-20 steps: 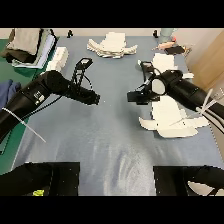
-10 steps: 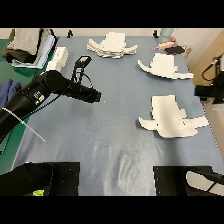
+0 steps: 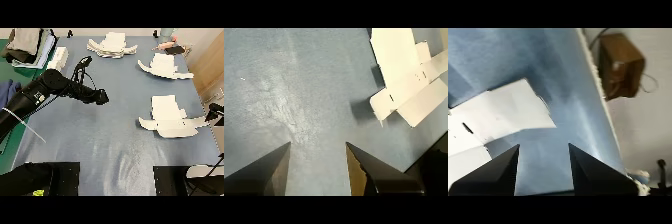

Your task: Fold the box.

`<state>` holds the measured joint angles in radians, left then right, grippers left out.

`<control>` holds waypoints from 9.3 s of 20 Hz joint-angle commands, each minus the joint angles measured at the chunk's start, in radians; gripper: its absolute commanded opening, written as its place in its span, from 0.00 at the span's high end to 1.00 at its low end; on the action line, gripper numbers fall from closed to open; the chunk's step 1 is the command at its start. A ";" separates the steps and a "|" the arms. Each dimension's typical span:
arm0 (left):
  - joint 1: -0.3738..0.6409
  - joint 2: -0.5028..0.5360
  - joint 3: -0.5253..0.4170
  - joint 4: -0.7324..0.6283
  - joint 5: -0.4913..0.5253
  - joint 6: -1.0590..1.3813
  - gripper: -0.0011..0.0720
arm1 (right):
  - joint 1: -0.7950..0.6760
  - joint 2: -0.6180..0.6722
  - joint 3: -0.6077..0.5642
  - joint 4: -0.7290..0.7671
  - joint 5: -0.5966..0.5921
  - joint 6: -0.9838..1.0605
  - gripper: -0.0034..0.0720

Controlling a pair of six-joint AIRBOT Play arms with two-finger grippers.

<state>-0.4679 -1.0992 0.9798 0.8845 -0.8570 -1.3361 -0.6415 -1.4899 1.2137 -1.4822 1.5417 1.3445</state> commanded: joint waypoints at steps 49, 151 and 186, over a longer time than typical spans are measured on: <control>0.121 0.000 0.000 -0.004 -0.299 0.092 0.27 | 0.506 0.721 -0.852 0.580 -0.356 0.141 0.63; -0.243 -0.018 -0.454 -0.895 0.441 2.080 0.97 | 0.749 0.691 -0.442 0.449 -0.667 0.113 0.96; -0.324 0.025 -0.540 -0.890 0.610 2.076 0.97 | 0.750 0.691 -0.442 0.462 -0.687 0.110 0.96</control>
<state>-0.7910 -1.0779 0.4557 0.0151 -0.2535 0.7422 0.1081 -0.7986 0.7715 -1.0206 0.8539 1.4540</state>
